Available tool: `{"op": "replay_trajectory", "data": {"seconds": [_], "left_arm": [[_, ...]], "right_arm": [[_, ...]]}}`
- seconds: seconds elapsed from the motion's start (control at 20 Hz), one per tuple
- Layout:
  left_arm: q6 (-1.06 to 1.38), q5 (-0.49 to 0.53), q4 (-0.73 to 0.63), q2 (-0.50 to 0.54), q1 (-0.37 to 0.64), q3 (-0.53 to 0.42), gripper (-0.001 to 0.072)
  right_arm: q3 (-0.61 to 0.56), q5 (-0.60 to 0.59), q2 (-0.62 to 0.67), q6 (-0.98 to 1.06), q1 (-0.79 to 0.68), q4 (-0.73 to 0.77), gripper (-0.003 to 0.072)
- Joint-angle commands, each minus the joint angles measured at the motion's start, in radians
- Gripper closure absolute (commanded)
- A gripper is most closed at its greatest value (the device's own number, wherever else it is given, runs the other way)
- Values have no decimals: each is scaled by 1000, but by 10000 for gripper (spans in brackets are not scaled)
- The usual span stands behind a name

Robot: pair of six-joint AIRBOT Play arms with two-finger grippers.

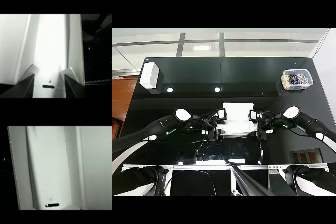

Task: Fold the box and place the chain.

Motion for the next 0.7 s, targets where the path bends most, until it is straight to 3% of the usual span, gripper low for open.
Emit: {"op": "replay_trajectory", "data": {"seconds": [0.0, 0.05, 0.2, 0.4, 0.55, 0.65], "left_arm": [[-87, 14, 8, 24, 23, 2, 519], [-146, 10, 35, 51, 43, 2, 684], [-483, -75, 214, 188, 135, 2, 684], [-803, -296, 582, 364, 302, -5, 683], [-1192, -346, 602, 376, 447, -69, 682], [-1449, -377, 542, 341, 547, -120, 682]], "right_arm": [[0, 0, -1, 1, 0, 1, 498], [0, 0, -1, 1, 0, 1, 497], [0, 0, -1, 1, 0, 1, 498], [0, 0, -1, 1, 0, 1, 497], [0, 0, -1, 1, 0, 1, 498], [0, 0, -1, 1, 0, 1, 498]]}}
